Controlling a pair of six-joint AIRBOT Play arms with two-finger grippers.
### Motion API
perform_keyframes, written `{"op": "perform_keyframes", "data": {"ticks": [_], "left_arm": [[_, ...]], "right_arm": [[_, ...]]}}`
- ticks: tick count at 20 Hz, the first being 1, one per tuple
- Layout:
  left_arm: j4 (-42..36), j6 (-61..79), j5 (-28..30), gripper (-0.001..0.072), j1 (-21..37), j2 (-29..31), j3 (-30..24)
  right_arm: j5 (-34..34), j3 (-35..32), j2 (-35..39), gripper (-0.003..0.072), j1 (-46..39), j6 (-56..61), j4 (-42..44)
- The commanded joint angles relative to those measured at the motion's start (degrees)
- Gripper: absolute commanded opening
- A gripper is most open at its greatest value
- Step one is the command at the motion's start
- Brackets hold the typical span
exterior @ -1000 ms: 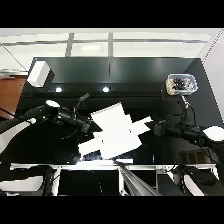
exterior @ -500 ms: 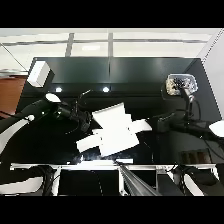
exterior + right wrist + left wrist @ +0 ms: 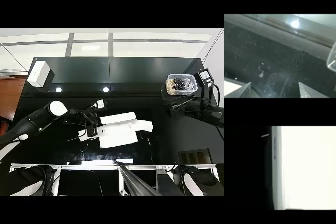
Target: Fold the box and place the chain.
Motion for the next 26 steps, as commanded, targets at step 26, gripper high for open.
{"op": "perform_keyframes", "data": {"ticks": [26], "left_arm": [[-1.5,9.8,4.3,0.003,-1.4,-7.5,-0.9]], "right_arm": [[-4.9,-18.1,-7.7,0.072,30.5,-34.7,2.2]]}}
